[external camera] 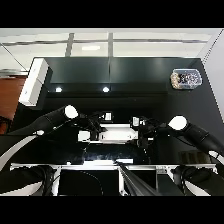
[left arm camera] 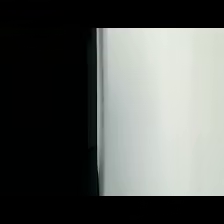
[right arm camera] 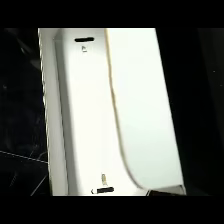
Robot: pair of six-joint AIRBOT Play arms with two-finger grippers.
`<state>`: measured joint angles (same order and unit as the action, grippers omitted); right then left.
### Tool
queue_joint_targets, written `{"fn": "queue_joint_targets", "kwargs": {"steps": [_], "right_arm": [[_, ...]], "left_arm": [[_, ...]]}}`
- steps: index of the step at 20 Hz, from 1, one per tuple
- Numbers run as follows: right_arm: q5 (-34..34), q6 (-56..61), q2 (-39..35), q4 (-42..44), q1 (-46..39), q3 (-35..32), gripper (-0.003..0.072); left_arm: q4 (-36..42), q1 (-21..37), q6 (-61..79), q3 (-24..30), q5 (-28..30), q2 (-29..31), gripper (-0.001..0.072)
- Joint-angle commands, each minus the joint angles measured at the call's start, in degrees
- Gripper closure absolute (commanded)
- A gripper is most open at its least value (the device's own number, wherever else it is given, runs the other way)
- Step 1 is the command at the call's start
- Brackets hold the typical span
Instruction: Fold the box and place the chain.
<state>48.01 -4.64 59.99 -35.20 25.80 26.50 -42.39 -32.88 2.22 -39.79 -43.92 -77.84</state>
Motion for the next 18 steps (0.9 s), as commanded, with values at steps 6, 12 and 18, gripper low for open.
{"fn": "queue_joint_targets", "kwargs": {"steps": [6, 12, 18], "right_arm": [[-2.21, -5.35, 1.27, 0.72, 0.02, -2.73, -0.0016], [-7.21, -6.36, 3.76, 1.22, 3.61, -2.78, -0.0016], [-9.53, -5.44, 5.40, 1.14, 5.73, -2.71, -0.0016]], "left_arm": [[0.22, 0.00, -0.04, -1.03, 0.20, 0.24, 0.0680], [0.22, 0.00, -0.07, -1.22, 0.15, 0.24, 0.0680], [0.22, 0.00, -0.09, -1.22, -0.17, 0.24, 0.0680]]}}
